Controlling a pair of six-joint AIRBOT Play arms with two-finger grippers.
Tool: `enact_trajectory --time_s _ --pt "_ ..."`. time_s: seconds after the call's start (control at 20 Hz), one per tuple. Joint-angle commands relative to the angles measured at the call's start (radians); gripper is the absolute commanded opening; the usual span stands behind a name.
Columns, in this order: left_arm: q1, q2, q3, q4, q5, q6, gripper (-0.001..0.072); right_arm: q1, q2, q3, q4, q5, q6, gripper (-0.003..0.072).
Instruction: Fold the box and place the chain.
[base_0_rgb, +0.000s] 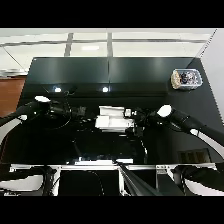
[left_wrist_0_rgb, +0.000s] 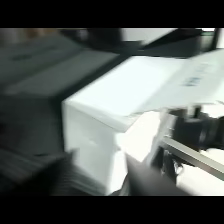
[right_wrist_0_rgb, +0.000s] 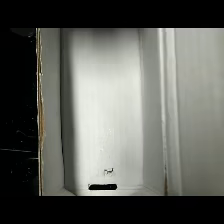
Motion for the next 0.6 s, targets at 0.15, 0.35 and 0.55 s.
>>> enact_trajectory --time_s 0.15,0.35,0.55 --pt "-0.028 -0.001 0.005 -0.055 -0.040 0.035 0.0493 0.001 0.000 0.000 0.000 -0.002 0.002 0.0367" --pt "-0.043 0.000 0.007 -0.027 -0.040 0.035 0.0493 0.001 0.000 0.000 0.000 -0.003 0.002 0.0367" --pt "-0.043 0.015 0.031 0.058 -0.030 -0.016 0.0493 0.001 0.000 0.000 0.000 -0.003 0.002 0.0367"
